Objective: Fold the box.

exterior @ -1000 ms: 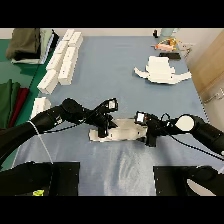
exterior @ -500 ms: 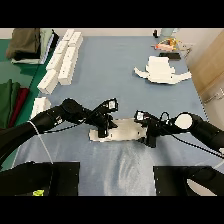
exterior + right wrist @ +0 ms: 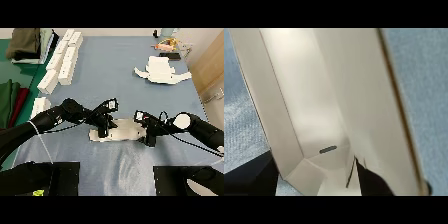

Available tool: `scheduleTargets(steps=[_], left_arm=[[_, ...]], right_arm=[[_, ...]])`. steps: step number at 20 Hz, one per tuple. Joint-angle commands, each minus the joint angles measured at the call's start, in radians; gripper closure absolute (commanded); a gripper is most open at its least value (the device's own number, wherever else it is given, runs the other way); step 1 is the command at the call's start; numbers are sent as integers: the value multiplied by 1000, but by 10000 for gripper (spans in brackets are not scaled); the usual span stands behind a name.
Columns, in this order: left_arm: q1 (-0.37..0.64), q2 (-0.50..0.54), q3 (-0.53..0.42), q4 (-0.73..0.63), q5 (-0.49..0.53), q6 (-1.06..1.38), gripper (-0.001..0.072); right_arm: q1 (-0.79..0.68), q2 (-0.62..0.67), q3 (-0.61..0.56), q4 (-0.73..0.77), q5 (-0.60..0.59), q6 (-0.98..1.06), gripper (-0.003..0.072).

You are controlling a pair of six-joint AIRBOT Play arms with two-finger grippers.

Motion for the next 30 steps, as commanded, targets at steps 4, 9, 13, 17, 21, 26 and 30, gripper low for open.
scheduleTargets(steps=[4, 9, 13, 17, 21, 26, 30], left_arm=[[0, -1, 0, 0, -1, 0, 695], [0, -1, 0, 0, -1, 0, 695], [0, -1, 0, 0, -1, 0, 695], [0, -1, 0, 0, -1, 0, 695], [0, -1, 0, 0, -1, 0, 695], [0, -1, 0, 0, -1, 0, 695], [0, -1, 0, 0, -1, 0, 695]], right_arm=[[0, -8, -1, 0, -13, -66, 40], [0, -23, -1, 11, 22, -74, 104], [0, -25, -4, 21, 30, -74, 105], [0, -29, -4, 34, 21, -75, 103], [0, -68, -4, 23, -21, -75, 101], [0, -68, -4, 23, -19, -74, 77], [0, -68, -4, 20, -19, -74, 108]])
